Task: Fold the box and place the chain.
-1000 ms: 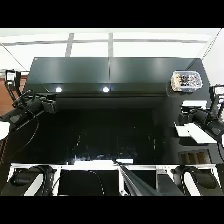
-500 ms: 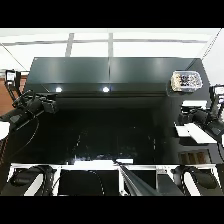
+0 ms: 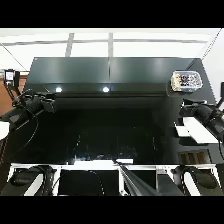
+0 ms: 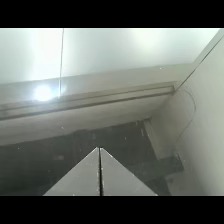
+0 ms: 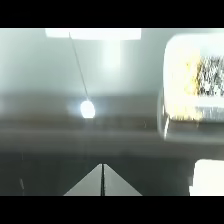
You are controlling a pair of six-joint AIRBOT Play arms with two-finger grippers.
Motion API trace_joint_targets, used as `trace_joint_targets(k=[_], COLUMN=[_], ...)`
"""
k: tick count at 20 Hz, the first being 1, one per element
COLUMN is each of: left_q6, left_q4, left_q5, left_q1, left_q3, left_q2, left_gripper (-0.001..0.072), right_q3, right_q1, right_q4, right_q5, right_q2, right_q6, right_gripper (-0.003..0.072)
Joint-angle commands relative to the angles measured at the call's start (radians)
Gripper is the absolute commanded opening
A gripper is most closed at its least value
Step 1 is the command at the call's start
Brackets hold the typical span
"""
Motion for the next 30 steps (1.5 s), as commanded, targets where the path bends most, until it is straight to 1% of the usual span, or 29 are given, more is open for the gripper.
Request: trace_joint_targets(k=[1,2,3,4,5,6,8,10,12,13,14,15,16,18,20,22,23,24,25,27,29,30], left_q6=[0.000,0.000,0.000,0.000,0.000,0.000,0.001,0.001,0.001,0.001,0.001,0.001,0.001,0.001,0.005,0.005,0.005,-0.002,-0.038,-0.150,-0.233,-0.236], left_q4=[-0.013,-0.034,-0.060,-0.084,-0.105,-0.115,-0.116,-0.116,-0.116,-0.116,-0.116,-0.116,-0.116,-0.116,-0.109,-0.062,-0.031,-0.003,0.031,0.108,0.171,0.174], left_q5=[0.037,0.048,0.056,0.059,0.062,0.062,0.062,0.053,0.009,-0.019,-0.036,-0.050,-0.056,-0.059,-0.064,-0.108,-0.144,-0.175,-0.195,-0.221,-0.228,-0.225], left_q1=[0.000,0.000,0.000,-0.001,-0.001,-0.001,-0.001,-0.001,-0.001,-0.001,-0.001,-0.001,-0.001,-0.001,0.000,-0.001,-0.002,-0.002,-0.010,-0.036,-0.074,-0.088], left_q3=[0.000,0.000,0.000,0.000,0.000,0.000,0.000,0.000,0.000,0.000,0.000,0.000,0.000,0.000,0.007,0.036,0.059,0.081,0.104,0.145,0.169,0.172], left_q2=[-0.017,-0.034,-0.054,-0.071,-0.084,-0.093,-0.105,-0.109,-0.111,-0.113,-0.114,-0.117,-0.119,-0.120,-0.127,-0.150,-0.173,-0.197,-0.224,-0.266,-0.288,-0.291], left_gripper=[0.0032,0.0044,0.0229,0.0555,0.0715,0.0715,0.0715,0.0715,0.0715,0.0715,0.0714,0.0715,0.0715,0.0714,0.0714,0.0714,0.0714,0.0713,0.0713,0.0713,0.0713,0.0713], right_q3=[-0.003,-0.003,-0.003,-0.003,-0.003,-0.003,-0.002,0.023,0.103,0.159,0.226,0.292,0.367,0.518,0.644,0.732,0.751,0.753,0.753,0.754,0.754,0.755], right_q1=[0.000,0.000,0.000,0.000,0.000,0.000,0.000,-0.003,-0.027,-0.049,-0.076,-0.102,-0.137,-0.228,-0.338,-0.422,-0.463,-0.520,-0.580,-0.686,-0.773,-0.806], right_q4=[0.098,0.098,0.098,0.098,0.098,0.104,0.133,0.126,0.124,0.120,0.085,0.028,-0.037,-0.185,-0.393,-0.640,-0.726,-0.752,-0.723,-0.637,-0.536,-0.476], right_q5=[-0.146,-0.166,-0.170,-0.169,-0.168,-0.170,-0.155,-0.133,-0.132,-0.132,-0.134,-0.127,-0.097,0.003,0.127,0.326,0.389,0.415,0.442,0.503,0.568,0.594], right_q2=[-0.033,-0.065,-0.101,-0.143,-0.178,-0.210,-0.250,-0.274,-0.310,-0.332,-0.357,-0.384,-0.416,-0.486,-0.561,-0.634,-0.658,-0.675,-0.692,-0.743,-0.814,-0.852], right_q6=[0.000,0.000,0.000,0.000,0.000,0.000,0.000,0.000,0.001,0.000,0.000,0.001,0.005,0.094,0.207,0.251,0.321,0.430,0.463,0.433,0.334,0.263], right_gripper=[0.0019,0.0019,0.0020,0.0084,0.0428,0.0715,0.0716,0.0717,0.0716,0.0713,0.0710,0.0710,0.0710,0.0709,0.0709,0.0710,0.0709,0.0709,0.0709,0.0709,0.0709,0.0709])
